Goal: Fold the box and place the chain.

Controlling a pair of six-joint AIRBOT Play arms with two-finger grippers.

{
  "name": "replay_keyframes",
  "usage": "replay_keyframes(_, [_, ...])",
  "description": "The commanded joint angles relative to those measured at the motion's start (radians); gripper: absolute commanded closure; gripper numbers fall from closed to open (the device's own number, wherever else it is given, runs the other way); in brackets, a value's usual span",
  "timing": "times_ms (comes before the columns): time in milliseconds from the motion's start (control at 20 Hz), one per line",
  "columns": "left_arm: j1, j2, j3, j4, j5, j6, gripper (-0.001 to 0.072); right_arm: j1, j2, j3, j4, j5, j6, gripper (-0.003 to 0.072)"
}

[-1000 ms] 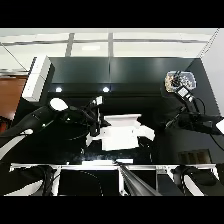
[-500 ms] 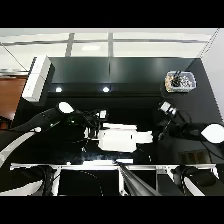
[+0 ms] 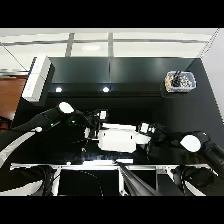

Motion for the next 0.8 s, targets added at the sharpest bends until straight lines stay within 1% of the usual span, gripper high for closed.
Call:
replay_keyframes(0, [0.0,0.0,0.0,0.0,0.002,-0.004,0.0685,0.066,-0.076,-0.007,0.085,-0.03,-0.147,0.0091])
replay_keyframes(100, [0.0,0.0,0.0,0.0,0.002,-0.004,0.0685,0.07,-0.101,-0.007,0.092,-0.03,-0.155,0.0091])
replay_keyframes(300, [0.0,0.0,0.0,0.0,0.002,-0.005,0.0685,0.097,-0.104,-0.008,0.132,-0.044,-0.185,0.0091])
replay_keyframes(400, [0.0,0.0,0.0,0.0,0.002,-0.004,0.0685,0.14,-0.104,-0.008,0.132,-0.077,-0.184,0.0091])
replay_keyframes(500, [0.0,0.0,0.0,0.0,0.002,-0.004,0.0685,0.186,-0.104,-0.008,0.137,-0.135,-0.169,0.0091])
replay_keyframes(650, [0.0,0.0,0.0,0.0,0.002,-0.005,0.0685,0.195,-0.103,-0.007,0.13,-0.204,-0.104,0.0091])
replay_keyframes(750, [0.0,0.0,0.0,0.0,0.002,-0.005,0.0685,0.195,-0.103,0.011,0.1,-0.208,-0.094,0.0091])
